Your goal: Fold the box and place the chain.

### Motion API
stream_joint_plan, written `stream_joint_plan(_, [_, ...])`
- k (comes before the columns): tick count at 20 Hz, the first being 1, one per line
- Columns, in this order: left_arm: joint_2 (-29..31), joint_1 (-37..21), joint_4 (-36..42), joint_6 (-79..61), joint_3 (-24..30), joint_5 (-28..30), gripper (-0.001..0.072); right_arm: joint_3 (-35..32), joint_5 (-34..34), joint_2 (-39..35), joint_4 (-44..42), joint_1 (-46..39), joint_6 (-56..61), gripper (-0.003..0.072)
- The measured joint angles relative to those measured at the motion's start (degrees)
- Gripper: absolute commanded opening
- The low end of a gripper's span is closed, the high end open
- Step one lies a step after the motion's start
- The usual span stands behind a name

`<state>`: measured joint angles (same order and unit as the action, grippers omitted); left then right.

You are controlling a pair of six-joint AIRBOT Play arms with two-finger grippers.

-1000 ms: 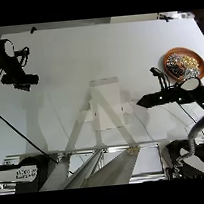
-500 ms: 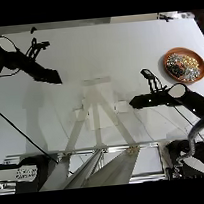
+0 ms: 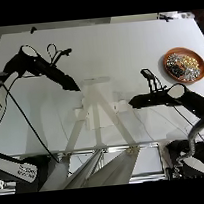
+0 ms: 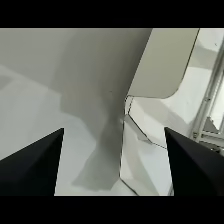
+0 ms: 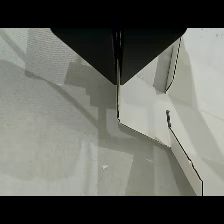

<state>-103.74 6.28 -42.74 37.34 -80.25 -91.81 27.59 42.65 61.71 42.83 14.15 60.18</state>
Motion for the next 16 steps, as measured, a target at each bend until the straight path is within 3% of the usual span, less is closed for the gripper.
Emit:
stream_joint_plan(5, [-4.48,2.21,4.48,-5.40,0.00,-1.09,0.0683,0.00,-0.07,0.00,-0.02,0.00,0.02,0.0007])
stream_joint_plan(7, [-5.22,3.74,5.05,-6.99,0.02,-1.07,0.0616,0.02,-0.09,0.00,-0.02,0.00,0.02,0.0007])
stream_joint_plan(11, [-5.92,6.80,5.11,-8.87,0.15,-0.87,0.0609,0.00,-0.11,0.00,-0.22,0.00,0.02,0.0008])
stream_joint_plan(14, [-6.08,8.50,4.79,-9.57,1.36,0.28,0.0354,0.00,-0.15,0.00,-0.44,0.00,0.04,0.0008])
stream_joint_plan(16, [-6.12,9.20,4.37,-10.03,2.82,1.75,0.0075,0.00,-0.22,0.00,-0.61,0.00,0.04,0.0008])
